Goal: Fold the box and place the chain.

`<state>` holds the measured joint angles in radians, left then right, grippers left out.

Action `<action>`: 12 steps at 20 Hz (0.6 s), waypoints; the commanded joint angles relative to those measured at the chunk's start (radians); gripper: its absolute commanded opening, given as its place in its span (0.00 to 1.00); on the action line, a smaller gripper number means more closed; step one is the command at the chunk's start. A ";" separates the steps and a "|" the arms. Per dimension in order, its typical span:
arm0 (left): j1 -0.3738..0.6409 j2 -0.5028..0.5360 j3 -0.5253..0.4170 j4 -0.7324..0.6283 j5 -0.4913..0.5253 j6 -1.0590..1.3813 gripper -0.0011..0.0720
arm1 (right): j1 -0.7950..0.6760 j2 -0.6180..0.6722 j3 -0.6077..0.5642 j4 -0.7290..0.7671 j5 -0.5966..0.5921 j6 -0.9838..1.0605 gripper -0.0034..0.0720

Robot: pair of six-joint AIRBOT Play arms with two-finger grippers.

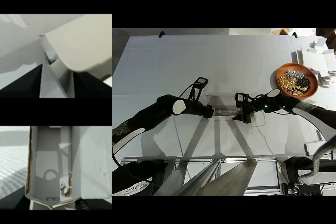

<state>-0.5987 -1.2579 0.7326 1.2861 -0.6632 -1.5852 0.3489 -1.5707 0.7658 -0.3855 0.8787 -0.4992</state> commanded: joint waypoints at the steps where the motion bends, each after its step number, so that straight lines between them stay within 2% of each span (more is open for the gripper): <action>1: -0.026 -0.010 0.013 0.150 -0.044 -0.248 0.58 | 0.000 0.000 0.001 0.000 0.000 0.000 0.62; 4: -0.037 -0.048 0.053 0.192 -0.089 -0.394 0.58 | 0.000 0.000 0.001 0.000 0.000 0.000 0.62; 7: -0.063 -0.097 0.108 0.193 -0.090 -0.527 0.57 | 0.000 0.000 0.001 0.000 0.000 0.000 0.62; 9: -0.081 -0.134 0.138 0.193 -0.126 -0.564 0.40 | 0.000 0.000 0.001 0.000 0.000 0.000 0.62; 12: -0.103 -0.186 0.149 0.192 -0.198 -0.600 0.39 | 0.000 0.000 0.001 0.000 0.000 0.000 0.62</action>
<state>-0.6804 -1.3991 0.8608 1.4700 -0.7967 -2.1101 0.3489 -1.5707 0.7658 -0.3855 0.8783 -0.4992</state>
